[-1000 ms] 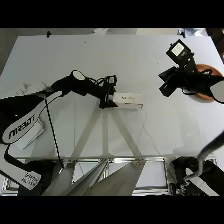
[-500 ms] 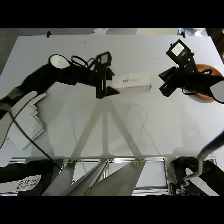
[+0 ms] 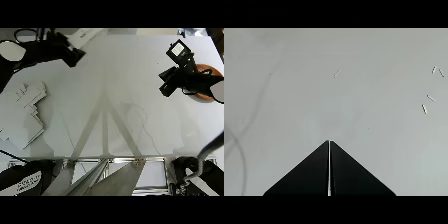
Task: Fold the box and place the chain.
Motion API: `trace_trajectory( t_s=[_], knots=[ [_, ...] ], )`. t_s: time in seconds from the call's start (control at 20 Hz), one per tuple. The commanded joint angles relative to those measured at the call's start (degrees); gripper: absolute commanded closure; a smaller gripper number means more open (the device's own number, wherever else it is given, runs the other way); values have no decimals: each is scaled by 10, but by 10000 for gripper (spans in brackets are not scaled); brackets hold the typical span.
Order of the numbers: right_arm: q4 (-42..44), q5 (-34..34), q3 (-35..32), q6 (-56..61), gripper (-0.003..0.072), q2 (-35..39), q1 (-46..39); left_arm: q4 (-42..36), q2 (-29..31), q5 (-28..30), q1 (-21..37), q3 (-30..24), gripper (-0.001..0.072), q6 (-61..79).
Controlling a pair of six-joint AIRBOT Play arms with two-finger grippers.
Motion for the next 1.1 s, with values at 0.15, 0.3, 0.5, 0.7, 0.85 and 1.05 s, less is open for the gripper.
trace_trajectory(
  t_s=[0.15,0.3,0.5,0.7,0.85,1.05],
  knots=[
    [0,0,0,0,675,0,0,154,-59,28,115,-5,706,-210],
    [0,0,1,0,675,0,0,154,-116,50,128,-31,707,-225],
    [0,0,0,0,675,0,0,154,-185,81,127,-87,706,-242],
    [0,0,1,0,675,0,0,153,-228,72,127,-92,701,-253],
    [0,0,0,0,675,0,0,150,-224,70,127,-92,204,-253],
    [0,0,1,0,675,0,0,127,-181,45,127,-92,-2,-252]
  ],
)
